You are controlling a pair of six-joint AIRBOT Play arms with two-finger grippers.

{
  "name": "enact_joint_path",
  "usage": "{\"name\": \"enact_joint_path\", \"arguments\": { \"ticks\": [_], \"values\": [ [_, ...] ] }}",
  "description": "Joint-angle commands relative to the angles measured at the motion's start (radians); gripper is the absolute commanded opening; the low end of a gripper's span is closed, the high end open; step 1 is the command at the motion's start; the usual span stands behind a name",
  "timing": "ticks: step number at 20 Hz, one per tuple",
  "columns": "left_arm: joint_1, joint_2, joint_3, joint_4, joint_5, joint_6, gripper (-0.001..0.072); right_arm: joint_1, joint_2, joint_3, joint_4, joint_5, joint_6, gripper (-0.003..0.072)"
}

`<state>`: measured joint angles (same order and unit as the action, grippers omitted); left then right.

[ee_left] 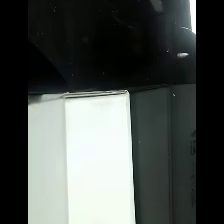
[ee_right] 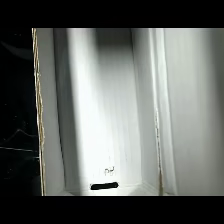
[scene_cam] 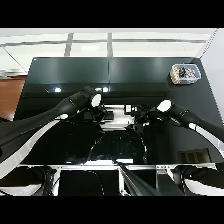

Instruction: Fold the box and place the chain.

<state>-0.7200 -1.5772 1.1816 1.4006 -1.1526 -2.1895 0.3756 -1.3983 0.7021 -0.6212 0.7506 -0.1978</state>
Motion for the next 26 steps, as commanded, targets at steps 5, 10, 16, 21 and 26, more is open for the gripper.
{"name": "enact_joint_path", "arguments": {
  "ticks": [5,10,16,21,26],
  "values": [
    [0.0,0.001,0.001,-0.002,0.008,0.012,0.0026,0.001,0.0,0.001,0.0,0.007,0.0,0.02],
    [0.0,0.001,0.001,0.0,0.008,0.013,0.0026,0.0,0.002,0.001,-0.003,0.003,0.045,0.0695],
    [0.0,0.001,0.001,0.01,-0.004,0.016,0.0026,-0.02,0.138,0.001,-0.211,0.059,0.146,0.0692],
    [0.0,0.001,0.001,0.039,-0.011,0.016,0.0026,-0.029,0.16,0.001,-0.195,0.078,0.129,0.0691],
    [0.0,0.001,0.001,0.038,-0.019,0.017,0.0026,0.021,0.121,0.001,-0.086,0.079,0.016,0.0304]
  ]
}}
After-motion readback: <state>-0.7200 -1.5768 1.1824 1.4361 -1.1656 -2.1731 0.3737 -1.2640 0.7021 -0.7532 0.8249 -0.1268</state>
